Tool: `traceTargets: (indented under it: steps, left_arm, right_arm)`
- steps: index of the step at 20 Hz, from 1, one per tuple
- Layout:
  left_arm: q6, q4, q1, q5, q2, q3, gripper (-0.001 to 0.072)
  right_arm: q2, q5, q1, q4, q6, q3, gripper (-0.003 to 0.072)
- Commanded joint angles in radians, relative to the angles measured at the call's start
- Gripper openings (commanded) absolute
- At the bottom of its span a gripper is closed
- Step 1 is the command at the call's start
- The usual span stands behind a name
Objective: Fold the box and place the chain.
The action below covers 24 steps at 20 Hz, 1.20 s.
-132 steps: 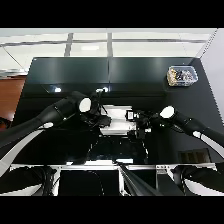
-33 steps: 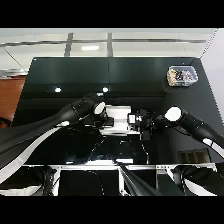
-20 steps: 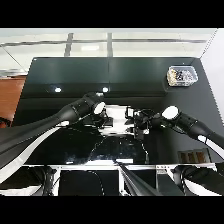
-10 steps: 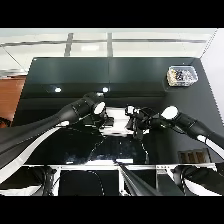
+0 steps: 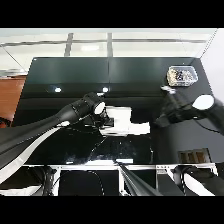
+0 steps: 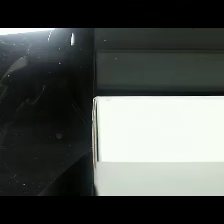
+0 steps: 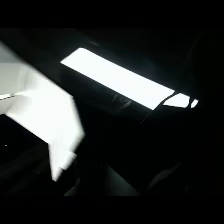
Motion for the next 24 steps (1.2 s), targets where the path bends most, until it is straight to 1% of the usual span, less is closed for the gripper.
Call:
traceTargets:
  steps: [1, 2, 4, 6, 7, 10, 11, 13, 17, 19, 20, 21, 22, 24]
  left_arm:
    - [0.001, 0.0, 0.001, 0.001, -0.001, 0.001, 0.003]
    - [0.001, 0.0, 0.001, 0.001, -0.001, 0.001, 0.003]
    - [0.001, 0.0, 0.001, 0.001, -0.001, 0.001, 0.003]
    - [0.001, 0.0, 0.001, 0.002, -0.001, 0.001, 0.003]
    - [0.001, 0.0, 0.001, 0.002, -0.001, 0.001, 0.003]
    - [0.001, 0.0, 0.001, 0.0, -0.001, 0.001, 0.003]
    - [0.001, 0.0, 0.001, 0.0, -0.001, 0.001, 0.003]
    - [0.001, 0.0, 0.001, 0.0, -0.001, 0.001, 0.003]
    - [0.001, 0.0, 0.001, 0.0, -0.001, 0.001, 0.003]
    - [0.001, 0.0, 0.001, 0.0, -0.001, 0.001, 0.003]
    - [0.001, 0.0, 0.001, 0.0, -0.001, 0.001, 0.003]
    - [0.001, 0.0, 0.001, 0.0, -0.001, 0.001, 0.003]
    - [0.001, 0.0, 0.001, 0.0, -0.001, 0.001, 0.003]
    - [0.001, 0.0, 0.001, 0.0, -0.001, 0.001, 0.003]
  right_arm:
    - [0.018, 0.074, -0.26, 0.129, 0.181, -0.077, 0.0014]
    - [0.007, 0.058, -0.286, 0.175, 0.181, -0.127, 0.0014]
    - [-0.027, 0.03, -0.275, 0.274, 0.183, -0.22, 0.0016]
    - [-0.057, -0.053, -0.193, 0.391, 0.151, -0.292, 0.0016]
    - [-0.075, -0.091, -0.146, 0.425, 0.151, -0.301, 0.0016]
    - [-0.14, -0.127, -0.019, 0.634, 0.033, -0.3, 0.0016]
    - [-0.154, -0.143, 0.007, 0.677, 0.012, -0.299, 0.0016]
    - [-0.164, -0.148, 0.037, 0.681, -0.008, -0.284, 0.0016]
    - [-0.164, -0.139, 0.037, 0.658, -0.011, -0.259, 0.0016]
    - [-0.164, -0.113, 0.038, 0.666, -0.011, -0.249, 0.0016]
    - [-0.164, -0.09, 0.043, 0.666, -0.011, -0.235, 0.0034]
    - [-0.164, -0.072, 0.055, 0.665, -0.011, -0.216, 0.0301]
    - [-0.164, -0.055, 0.072, 0.661, -0.011, -0.195, 0.0534]
    - [-0.164, -0.047, 0.122, 0.66, -0.009, -0.144, 0.0537]
